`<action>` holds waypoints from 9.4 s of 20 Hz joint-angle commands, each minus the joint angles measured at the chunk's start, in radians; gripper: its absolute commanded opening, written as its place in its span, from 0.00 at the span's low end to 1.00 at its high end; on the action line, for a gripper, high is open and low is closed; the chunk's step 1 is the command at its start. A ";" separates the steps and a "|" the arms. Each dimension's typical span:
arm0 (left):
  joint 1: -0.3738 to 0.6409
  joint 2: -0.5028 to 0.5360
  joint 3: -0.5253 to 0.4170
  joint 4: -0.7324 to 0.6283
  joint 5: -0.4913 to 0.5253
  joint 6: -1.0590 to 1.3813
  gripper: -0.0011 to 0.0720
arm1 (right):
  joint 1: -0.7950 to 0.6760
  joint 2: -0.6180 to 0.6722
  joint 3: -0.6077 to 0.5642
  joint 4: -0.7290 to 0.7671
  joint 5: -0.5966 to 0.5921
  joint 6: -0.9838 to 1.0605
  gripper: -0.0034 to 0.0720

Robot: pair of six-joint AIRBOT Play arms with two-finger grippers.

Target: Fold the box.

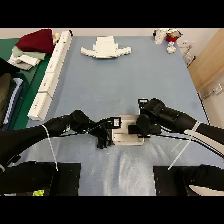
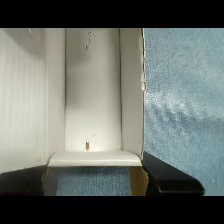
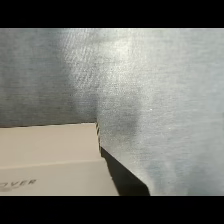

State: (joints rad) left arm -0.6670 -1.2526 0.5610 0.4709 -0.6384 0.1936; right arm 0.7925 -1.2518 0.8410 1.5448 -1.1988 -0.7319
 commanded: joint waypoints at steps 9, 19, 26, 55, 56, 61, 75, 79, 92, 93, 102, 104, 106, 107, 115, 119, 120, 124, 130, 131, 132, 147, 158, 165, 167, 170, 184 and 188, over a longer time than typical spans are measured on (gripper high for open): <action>0.000 -0.001 0.001 0.000 0.000 0.000 0.66 | 0.000 0.087 0.037 -0.006 -0.098 -0.015 0.74; 0.000 -0.001 0.001 0.000 0.000 0.000 0.66 | -0.272 0.219 0.097 -0.172 -0.244 -0.266 0.22; 0.000 -0.001 0.001 0.000 0.000 0.000 0.66 | -0.665 -0.040 0.104 0.639 0.020 -1.004 0.05; 0.000 -0.001 0.001 0.000 0.000 0.000 0.66 | 0.014 0.357 -0.226 0.447 0.497 -1.324 0.05; 0.000 -0.001 0.001 0.000 0.000 0.000 0.66 | 0.032 0.388 -0.267 0.432 0.527 -1.324 0.05; 0.000 -0.001 0.001 0.000 0.000 0.000 0.66 | 0.043 0.448 -0.320 0.388 0.536 -1.329 0.05; 0.000 -0.001 0.001 0.000 0.000 0.000 0.66 | 0.064 0.409 -0.258 0.232 0.425 -1.696 0.95; 0.000 -0.001 0.001 0.000 0.000 0.000 0.66 | 0.064 0.385 -0.259 0.208 0.464 -1.697 0.94; 0.000 -0.001 0.001 0.000 0.000 0.000 0.66 | 0.064 0.427 -0.257 0.189 0.458 -1.691 0.75; 0.000 -0.001 0.001 0.000 0.000 0.000 0.66 | 0.064 0.427 -0.257 0.182 0.460 -1.683 0.75; 0.000 -0.001 0.001 0.000 0.000 0.000 0.66 | 0.063 0.419 -0.254 0.153 0.502 -1.659 0.60; 0.000 -0.001 0.001 0.000 0.000 0.000 0.66 | 0.063 0.409 -0.254 0.155 0.501 -1.658 0.60; 0.000 -0.001 0.001 0.000 0.000 0.000 0.66 | 0.064 0.392 -0.254 0.180 0.489 -1.658 0.44; 0.000 -0.001 0.001 0.000 0.000 0.000 0.66 | 0.064 0.384 -0.254 0.196 0.481 -1.659 0.42; 0.000 -0.001 0.001 0.000 0.001 0.000 0.66 | 0.064 0.374 -0.254 0.278 0.409 -1.659 0.44; 0.000 -0.001 0.001 0.000 0.001 0.000 0.66 | 0.064 0.377 -0.253 0.278 0.404 -1.659 0.57; 0.000 -0.001 0.001 0.000 0.001 0.000 0.66 | 0.064 0.382 -0.250 0.288 0.404 -1.659 0.58; 0.000 -0.001 0.001 0.000 0.000 0.000 0.66 | 0.060 0.451 -0.242 0.354 0.415 -1.542 0.58; 0.000 -0.001 0.001 0.000 0.001 0.000 0.66 | 0.028 0.636 -0.449 0.780 0.790 -1.439 0.18; 0.000 -0.001 0.001 0.000 0.000 0.000 0.66 | 0.041 0.661 -0.498 0.787 0.849 -1.386 0.10; 0.000 -0.001 0.001 0.000 0.000 0.000 0.66 | 0.055 0.678 -0.544 0.786 0.896 -1.337 0.09; 0.000 -0.001 0.001 0.000 0.001 0.000 0.66 | 0.076 0.517 -0.644 0.766 0.954 -1.284 0.06; 0.000 -0.001 0.001 0.000 0.001 0.000 0.66 | 0.076 0.556 -0.620 0.764 0.945 -1.284 0.05; 0.000 -0.001 0.001 0.000 0.001 0.000 0.66 | -0.007 0.583 -0.471 0.595 0.649 -1.232 0.05; 0.000 -0.001 0.001 0.000 0.000 0.000 0.66 | -0.076 0.565 -0.397 0.504 0.507 -1.201 0.05; 0.000 -0.001 0.001 0.000 0.001 0.000 0.66 | -0.215 0.500 -0.264 0.421 0.295 -1.206 0.05; 0.000 -0.001 0.001 0.000 0.000 0.000 0.66 | -0.650 -0.086 0.241 0.279 -0.048 -1.269 0.05; 0.000 -0.001 0.001 0.000 0.000 0.000 0.66 | -0.650 -0.099 0.242 0.283 -0.040 -1.266 0.05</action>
State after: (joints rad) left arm -0.6670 -1.2530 0.5610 0.4709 -0.6380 0.1936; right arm 0.1509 -1.3243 1.0679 1.8343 -1.2350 -2.0006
